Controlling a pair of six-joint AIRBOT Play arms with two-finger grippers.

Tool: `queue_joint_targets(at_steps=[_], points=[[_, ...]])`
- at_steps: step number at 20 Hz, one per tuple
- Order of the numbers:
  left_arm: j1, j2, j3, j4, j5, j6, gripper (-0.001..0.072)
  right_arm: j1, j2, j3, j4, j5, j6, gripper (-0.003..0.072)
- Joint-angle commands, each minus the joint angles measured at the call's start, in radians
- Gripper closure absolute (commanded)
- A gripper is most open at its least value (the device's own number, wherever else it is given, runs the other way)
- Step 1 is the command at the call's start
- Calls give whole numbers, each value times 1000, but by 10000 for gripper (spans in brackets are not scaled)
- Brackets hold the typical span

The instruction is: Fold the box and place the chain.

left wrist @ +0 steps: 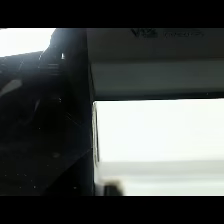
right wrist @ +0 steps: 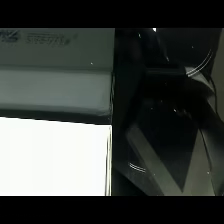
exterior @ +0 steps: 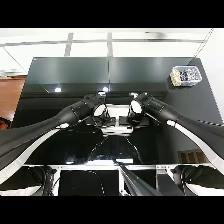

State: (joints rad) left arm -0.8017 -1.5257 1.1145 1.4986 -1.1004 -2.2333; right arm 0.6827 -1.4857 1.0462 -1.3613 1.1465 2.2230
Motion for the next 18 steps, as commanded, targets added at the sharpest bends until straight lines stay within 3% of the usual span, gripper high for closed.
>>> queue_joint_targets(at_steps=[1,2,3,7,10,12,14,16,17,18], points=[[0,0,0,0,-1,1,682,0,1,1,1,-4,-2,622],[0,0,0,0,-1,1,682,-2,3,1,1,-3,-8,396],[0,0,0,0,-2,1,682,-2,5,1,3,2,-51,369],[0,0,0,0,-2,1,682,-6,77,11,-3,35,-185,369],[0,0,0,0,-2,1,682,-21,208,33,-22,93,-280,369],[0,0,0,0,-2,1,682,-46,324,37,-172,117,-298,369],[0,0,0,0,-2,1,682,-80,414,33,-497,100,-297,371],[0,0,0,0,0,1,682,-158,428,5,-798,-45,-287,389],[0,0,0,0,-1,1,682,-229,424,-29,-850,-195,-274,386],[0,0,0,0,-1,1,682,-324,412,-72,-840,-380,-253,308]])
